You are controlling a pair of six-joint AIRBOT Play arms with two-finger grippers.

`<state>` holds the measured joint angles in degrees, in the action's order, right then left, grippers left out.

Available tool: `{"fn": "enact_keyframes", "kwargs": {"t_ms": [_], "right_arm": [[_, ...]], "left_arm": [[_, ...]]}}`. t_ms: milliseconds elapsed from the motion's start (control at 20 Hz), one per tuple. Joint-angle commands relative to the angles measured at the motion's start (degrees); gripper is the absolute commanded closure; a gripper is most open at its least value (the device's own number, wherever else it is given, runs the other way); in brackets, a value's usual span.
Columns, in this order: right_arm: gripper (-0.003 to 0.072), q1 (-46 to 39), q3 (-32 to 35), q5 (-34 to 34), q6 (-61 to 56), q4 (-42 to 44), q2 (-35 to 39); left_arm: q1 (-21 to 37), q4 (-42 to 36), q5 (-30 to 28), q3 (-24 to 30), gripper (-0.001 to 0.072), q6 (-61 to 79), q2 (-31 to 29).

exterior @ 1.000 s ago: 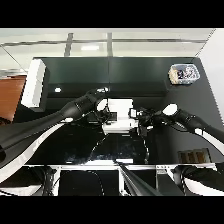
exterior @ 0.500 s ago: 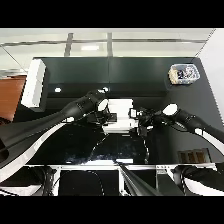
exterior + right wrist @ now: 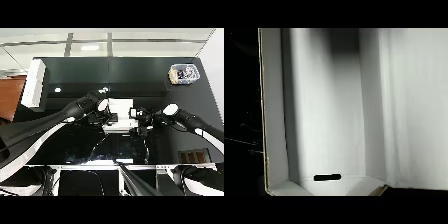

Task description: Fold the box and place the chain.

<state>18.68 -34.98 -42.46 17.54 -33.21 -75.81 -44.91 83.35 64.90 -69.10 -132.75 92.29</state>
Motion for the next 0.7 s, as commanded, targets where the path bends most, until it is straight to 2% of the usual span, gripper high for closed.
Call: {"fn": "enact_keyframes", "kwargs": {"t_ms": [0, 200, 250, 300, 350, 500, 600, 650], "right_arm": [[0.0212, 0.04, 0.00, 0.04, 0.00, 0.02, 0.00], [0.0212, 0.04, 0.00, 0.04, 0.00, 0.02, 0.00], [0.0212, 0.04, 0.00, 0.04, 0.00, 0.02, 0.00], [0.0212, 0.04, 0.00, 0.04, 0.00, 0.02, 0.00], [0.0212, 0.04, 0.00, 0.04, 0.00, 0.02, 0.00], [0.0201, 0.04, 0.00, 0.11, -0.02, 0.13, 0.00], [-0.0013, 0.02, -0.04, 1.29, -2.75, 0.07, 0.15], [-0.0013, 0.02, -0.07, 1.05, -4.46, -0.59, 0.74]], "left_arm": [[0.04, -0.09, 0.07, -0.07, 0.0313, 0.81, -0.31], [0.39, 0.37, 0.13, -0.07, 0.0313, 0.96, -0.98], [0.39, 0.35, 0.11, -0.07, 0.0383, 0.94, -0.96], [0.35, 0.26, 0.09, -0.07, 0.0597, 0.94, -0.96], [0.26, 0.17, -0.07, -0.07, 0.0685, 0.92, -0.96], [0.26, 0.17, -0.11, -0.07, 0.0686, 1.03, -0.96], [0.26, 0.17, -0.33, -0.07, 0.0686, 2.19, -0.96], [0.28, 0.28, -0.33, -0.07, 0.0686, 2.82, -0.96]]}}
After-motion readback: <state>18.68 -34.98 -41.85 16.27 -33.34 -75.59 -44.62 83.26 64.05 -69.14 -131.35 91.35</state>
